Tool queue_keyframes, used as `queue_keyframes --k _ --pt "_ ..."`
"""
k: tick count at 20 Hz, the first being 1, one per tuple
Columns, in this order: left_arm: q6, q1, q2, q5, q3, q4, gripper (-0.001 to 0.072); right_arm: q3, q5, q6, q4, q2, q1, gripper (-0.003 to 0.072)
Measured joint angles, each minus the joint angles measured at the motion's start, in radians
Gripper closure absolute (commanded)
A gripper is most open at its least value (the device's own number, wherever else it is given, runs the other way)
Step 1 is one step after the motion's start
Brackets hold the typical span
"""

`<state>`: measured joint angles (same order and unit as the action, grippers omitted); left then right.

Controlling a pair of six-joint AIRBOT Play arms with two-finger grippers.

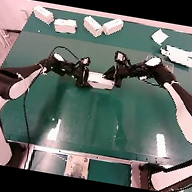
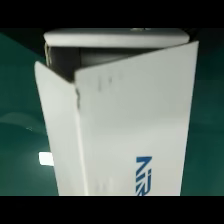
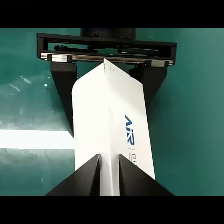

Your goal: Fold the box and place the chain.

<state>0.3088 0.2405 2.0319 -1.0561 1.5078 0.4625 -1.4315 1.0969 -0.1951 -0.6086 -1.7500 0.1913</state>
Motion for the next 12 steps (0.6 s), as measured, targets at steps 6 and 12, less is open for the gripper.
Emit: queue_keyframes --k 6,12 --pt "0.001 0.000 0.000 0.002 0.000 0.000 0.0245 0.002 -0.018 -0.006 0.000 0.000 0.000 0.0572" --pt "0.003 0.000 0.000 0.000 0.000 0.000 0.0245 0.020 -0.025 -0.017 0.001 0.001 0.001 0.0571"
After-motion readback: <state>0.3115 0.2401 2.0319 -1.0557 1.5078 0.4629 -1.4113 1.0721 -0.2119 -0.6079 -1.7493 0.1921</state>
